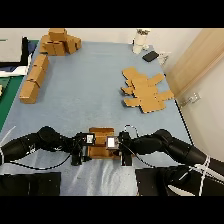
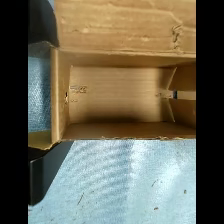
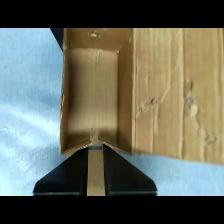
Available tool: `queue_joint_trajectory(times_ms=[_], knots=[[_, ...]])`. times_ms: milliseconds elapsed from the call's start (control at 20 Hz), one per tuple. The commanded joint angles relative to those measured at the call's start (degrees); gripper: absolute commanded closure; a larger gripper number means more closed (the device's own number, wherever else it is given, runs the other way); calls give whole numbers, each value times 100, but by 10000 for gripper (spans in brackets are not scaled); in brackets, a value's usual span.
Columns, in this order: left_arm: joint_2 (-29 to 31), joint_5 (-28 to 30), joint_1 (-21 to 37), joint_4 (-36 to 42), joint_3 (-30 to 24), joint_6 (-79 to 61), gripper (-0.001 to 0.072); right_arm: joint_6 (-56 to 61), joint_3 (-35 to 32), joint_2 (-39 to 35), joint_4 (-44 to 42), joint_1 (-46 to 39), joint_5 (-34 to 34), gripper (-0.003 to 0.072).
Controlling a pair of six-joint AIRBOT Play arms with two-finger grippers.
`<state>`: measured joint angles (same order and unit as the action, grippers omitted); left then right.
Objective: Fold the box.
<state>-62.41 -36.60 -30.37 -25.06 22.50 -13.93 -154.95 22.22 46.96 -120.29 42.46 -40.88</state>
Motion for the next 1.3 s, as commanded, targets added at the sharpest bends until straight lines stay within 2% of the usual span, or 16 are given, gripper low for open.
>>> queue_joint_trajectory(times_ms=[0, 50, 100, 150, 400, 550, 600, 650, 700, 750, 800, 900, 950, 1050, 1150, 1250], knots=[[-2, 0, 4, -2, 0, 0, 177, -59, -2, 155, -63, 166, 369, 540], [-2, 2, 4, 0, 0, 0, 177, -59, -4, 227, -83, 210, 437, 479], [-2, 2, 4, 0, 0, 0, 178, -59, -4, 297, -83, 271, 527, 268], [-2, 0, 2, -2, 0, 0, 177, -59, -2, 352, -83, 302, 566, 230], [-2, 0, 4, 0, 0, 0, 177, -37, -4, 409, -94, 299, 529, 230], [-2, 2, 4, 0, 0, 0, 178, 1104, 111, 267, 328, 280, 170, 231], [-2, 2, 4, 0, 0, 0, 177, 1908, 256, 138, 767, 254, -269, 257], [-2, 0, 4, 0, 0, 0, 178, 2970, 455, -31, 1432, 236, -887, 345], [-2, 0, 4, -2, 0, 0, 178, 4118, 675, -205, 2175, 236, -1521, 526], [-2, 2, 4, 0, 0, 0, 178, 5189, 890, -387, 2761, 227, -2044, 632], [-2, 0, 2, 0, 0, 0, 178, 6196, 1115, -597, 3226, 221, -2505, 682], [-2, 2, 4, 0, 0, 0, 178, 8199, 1403, -999, 4271, 157, -3296, 682], [-2, 2, 4, 0, 0, 0, 178, 8745, 1390, -1117, 4494, 13, -3595, 683], [-2, 0, 4, 0, 0, 0, 177, 9208, 1145, -1165, 4164, -518, -3797, 683], [-2, 2, 4, -2, 0, 0, 178, 9193, 623, -1154, 3429, -1038, -3351, 683], [-2, 0, 2, 0, 0, 0, 178, 9130, 28, -1156, 2756, -1296, -2557, 684]])
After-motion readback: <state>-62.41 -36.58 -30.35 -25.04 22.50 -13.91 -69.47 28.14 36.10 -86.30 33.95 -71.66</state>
